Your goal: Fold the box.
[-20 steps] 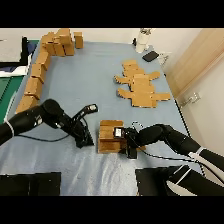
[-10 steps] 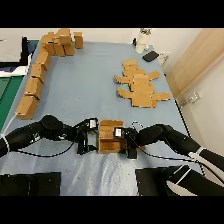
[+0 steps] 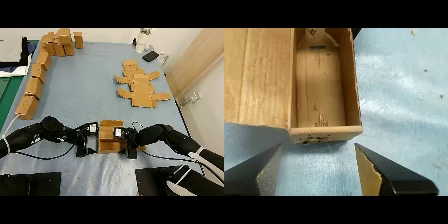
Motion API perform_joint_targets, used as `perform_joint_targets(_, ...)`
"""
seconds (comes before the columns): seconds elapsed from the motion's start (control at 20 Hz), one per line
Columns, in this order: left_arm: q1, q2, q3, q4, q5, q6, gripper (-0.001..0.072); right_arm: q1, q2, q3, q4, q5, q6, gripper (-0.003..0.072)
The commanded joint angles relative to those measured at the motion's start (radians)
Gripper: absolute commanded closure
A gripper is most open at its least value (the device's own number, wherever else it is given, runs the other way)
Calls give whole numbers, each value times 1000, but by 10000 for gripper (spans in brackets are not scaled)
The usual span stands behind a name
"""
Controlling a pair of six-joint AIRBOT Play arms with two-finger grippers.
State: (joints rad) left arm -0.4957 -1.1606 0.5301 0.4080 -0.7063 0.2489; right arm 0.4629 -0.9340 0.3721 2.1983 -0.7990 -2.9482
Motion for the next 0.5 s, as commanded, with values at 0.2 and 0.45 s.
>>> perform_joint_targets(0.2, -34, -31, -3, -76, 0, 24, 8, 0, 0, 1, 0, 0, 0, 217)
perform_joint_targets(0.45, -60, -68, -1, -95, 58, 20, 8, 0, 0, 1, 0, 0, 0, 216)
